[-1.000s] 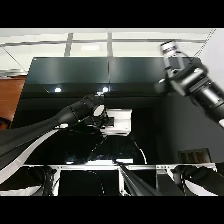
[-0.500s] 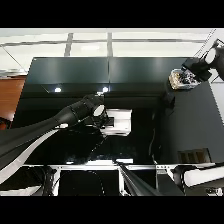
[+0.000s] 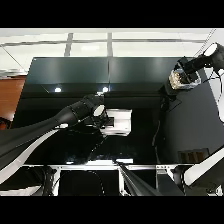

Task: Fold the box and place the chain.

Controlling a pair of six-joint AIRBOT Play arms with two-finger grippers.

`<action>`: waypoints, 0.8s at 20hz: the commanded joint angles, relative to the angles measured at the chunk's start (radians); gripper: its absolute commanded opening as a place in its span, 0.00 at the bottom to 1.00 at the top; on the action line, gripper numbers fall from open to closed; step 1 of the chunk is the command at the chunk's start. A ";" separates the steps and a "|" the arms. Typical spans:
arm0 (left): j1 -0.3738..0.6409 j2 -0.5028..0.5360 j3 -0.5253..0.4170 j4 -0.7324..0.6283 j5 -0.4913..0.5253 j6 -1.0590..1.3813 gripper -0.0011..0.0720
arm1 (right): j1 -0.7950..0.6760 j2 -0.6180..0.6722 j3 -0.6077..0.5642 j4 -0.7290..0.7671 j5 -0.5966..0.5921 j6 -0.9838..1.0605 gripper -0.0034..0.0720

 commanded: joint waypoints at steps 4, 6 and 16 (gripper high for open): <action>0.001 0.000 0.000 0.000 -0.004 0.000 0.06 | 0.000 -0.018 0.012 0.006 0.061 -0.042 0.83; 0.001 0.000 0.000 0.000 -0.004 0.000 0.06 | -0.001 -0.018 0.012 -0.012 0.084 -0.052 0.78; 0.001 0.000 0.000 0.000 -0.003 0.000 0.06 | 0.002 -0.036 0.011 -0.028 0.068 -0.073 0.70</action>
